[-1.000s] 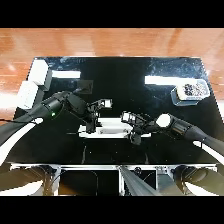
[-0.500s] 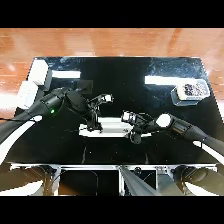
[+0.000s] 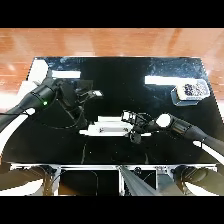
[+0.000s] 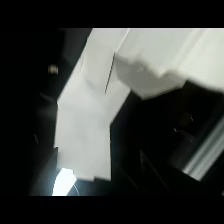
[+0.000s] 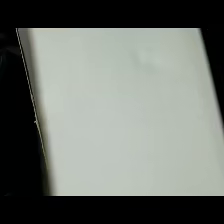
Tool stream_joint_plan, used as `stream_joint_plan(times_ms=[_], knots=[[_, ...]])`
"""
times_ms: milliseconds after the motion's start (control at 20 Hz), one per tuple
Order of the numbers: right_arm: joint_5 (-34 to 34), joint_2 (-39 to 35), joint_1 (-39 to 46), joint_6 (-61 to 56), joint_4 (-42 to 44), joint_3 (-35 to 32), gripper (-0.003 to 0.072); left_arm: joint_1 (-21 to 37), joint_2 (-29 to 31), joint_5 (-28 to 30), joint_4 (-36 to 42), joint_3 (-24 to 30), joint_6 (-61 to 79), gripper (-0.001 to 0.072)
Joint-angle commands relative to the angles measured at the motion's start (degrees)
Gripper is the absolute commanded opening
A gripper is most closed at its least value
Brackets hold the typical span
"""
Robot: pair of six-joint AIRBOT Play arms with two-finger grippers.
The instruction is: Fold the box and place the chain.
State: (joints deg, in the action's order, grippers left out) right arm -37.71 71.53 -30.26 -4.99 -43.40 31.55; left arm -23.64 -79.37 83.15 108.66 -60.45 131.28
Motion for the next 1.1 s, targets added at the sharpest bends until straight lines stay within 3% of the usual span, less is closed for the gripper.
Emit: stream_joint_plan(times_ms=[0, 100, 150, 250, 400, 550, 700, 900, 1050], knots=[[0.02, 0.0, 0.02, 0.0, -0.09, -0.02, 0.0517, 4.15, 0.31, 8.39, 2.4, -0.39, -7.08, 0.0442], [0.02, 0.0, 0.02, 0.0, -0.11, -0.02, 0.0516, 5.62, 1.49, 9.6, 5.62, 0.63, -6.78, 0.0067], [0.02, 0.0, 0.02, 0.0, -0.11, -0.02, 0.0517, 6.14, 2.91, 9.16, 6.64, 1.97, -6.67, 0.0016], [0.02, 0.0, 0.02, 0.0, -0.13, -0.02, 0.0516, 6.1, 7.78, 4.55, 7.52, 6.38, -6.67, 0.0016], [0.04, 0.0, 0.02, 0.0, -0.11, -0.02, 0.0516, 4.76, 19.47, -10.69, 12.79, 16.61, -6.69, 0.0016], [0.04, 0.0, 0.02, 0.0, -0.07, -0.02, 0.0516, -0.5, 28.46, -19.45, 20.04, 24.7, -6.6, 0.0017], [0.04, 0.0, 0.02, 0.0, -0.07, -0.02, 0.0516, -8.04, 29.81, -24.83, 19.76, 28.76, -6.45, 0.0017], [0.04, 0.0, 0.02, 0.0, -0.02, -0.02, 0.0516, -19.17, 29.7, -48.83, 19.8, 32.04, -5.53, 0.002], [0.07, 0.02, 0.02, 0.02, 1.16, -0.02, 0.0516, -20.52, 27.8, -62.51, 19.76, 32.11, -5.51, 0.002]])
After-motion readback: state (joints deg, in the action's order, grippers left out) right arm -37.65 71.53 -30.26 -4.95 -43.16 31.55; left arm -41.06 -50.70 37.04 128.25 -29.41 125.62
